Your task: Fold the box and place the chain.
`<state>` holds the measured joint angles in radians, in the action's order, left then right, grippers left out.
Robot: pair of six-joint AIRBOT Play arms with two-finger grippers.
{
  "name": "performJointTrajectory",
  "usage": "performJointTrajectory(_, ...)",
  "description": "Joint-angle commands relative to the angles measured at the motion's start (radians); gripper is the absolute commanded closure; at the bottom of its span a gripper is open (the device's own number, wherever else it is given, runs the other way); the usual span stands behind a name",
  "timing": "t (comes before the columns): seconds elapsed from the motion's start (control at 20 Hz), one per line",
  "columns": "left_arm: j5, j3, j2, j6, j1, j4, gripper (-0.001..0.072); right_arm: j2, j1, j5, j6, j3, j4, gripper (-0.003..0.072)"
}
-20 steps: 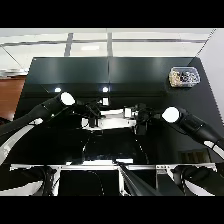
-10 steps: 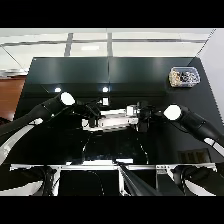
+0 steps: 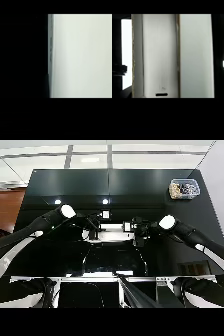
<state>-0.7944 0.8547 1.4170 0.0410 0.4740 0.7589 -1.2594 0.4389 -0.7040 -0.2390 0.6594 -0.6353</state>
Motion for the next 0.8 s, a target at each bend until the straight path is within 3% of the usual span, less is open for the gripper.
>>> performJointTrajectory(0.0,0.005,0.001,0.000,-0.003,0.000,-0.001,0.0684,-0.023,-0.003,-0.024,0.002,0.001,0.016,-0.0013)
performJointTrajectory(0.75,0.005,0.001,0.000,-0.003,0.000,-0.001,0.0684,-0.074,-0.039,-0.031,0.022,0.001,0.010,-0.0013)
